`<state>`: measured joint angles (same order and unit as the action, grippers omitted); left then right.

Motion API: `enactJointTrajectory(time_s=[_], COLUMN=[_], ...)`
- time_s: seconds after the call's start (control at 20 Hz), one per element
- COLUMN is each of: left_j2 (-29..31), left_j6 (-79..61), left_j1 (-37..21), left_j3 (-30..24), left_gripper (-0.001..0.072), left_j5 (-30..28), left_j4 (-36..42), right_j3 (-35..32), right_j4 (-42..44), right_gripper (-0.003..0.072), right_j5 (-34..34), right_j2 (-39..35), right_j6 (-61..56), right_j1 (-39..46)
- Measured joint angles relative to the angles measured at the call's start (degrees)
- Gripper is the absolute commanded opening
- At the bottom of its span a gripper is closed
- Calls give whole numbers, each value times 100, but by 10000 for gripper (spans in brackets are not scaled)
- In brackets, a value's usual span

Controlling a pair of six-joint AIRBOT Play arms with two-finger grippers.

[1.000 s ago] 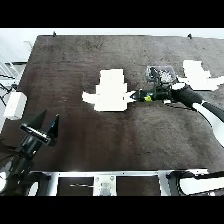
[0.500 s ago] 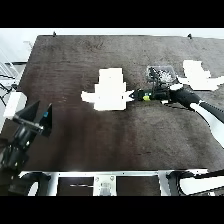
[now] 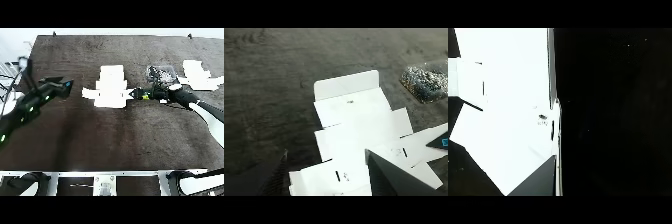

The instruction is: Fold the box and place the chain.

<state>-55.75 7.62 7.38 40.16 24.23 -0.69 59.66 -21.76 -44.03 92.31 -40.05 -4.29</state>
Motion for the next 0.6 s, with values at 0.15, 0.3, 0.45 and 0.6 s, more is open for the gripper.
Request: enactJointTrajectory(time_s=[0.15, 0.3, 0.45, 0.6], left_j2=[-1132, -2033, -2828, -3530], left_j6=[804, 1921, 2708, 3136], left_j1=[0, -22, -208, -435], left_j3=[1045, 2065, 3005, 3847], left_gripper=[559, 559, 559, 559], left_j5=[595, 1257, 2017, 2826], left_j4=[-916, -2179, -3023, -3399], right_j3=[63, 118, 195, 236], right_j4=[20, 81, 164, 199], right_gripper=[9, 9, 9, 9], right_j5=[13, 13, -7, -13], right_j2=[153, 254, 291, 308], right_j6=[155, 313, 505, 586], right_j1=[0, -7, -22, -26])
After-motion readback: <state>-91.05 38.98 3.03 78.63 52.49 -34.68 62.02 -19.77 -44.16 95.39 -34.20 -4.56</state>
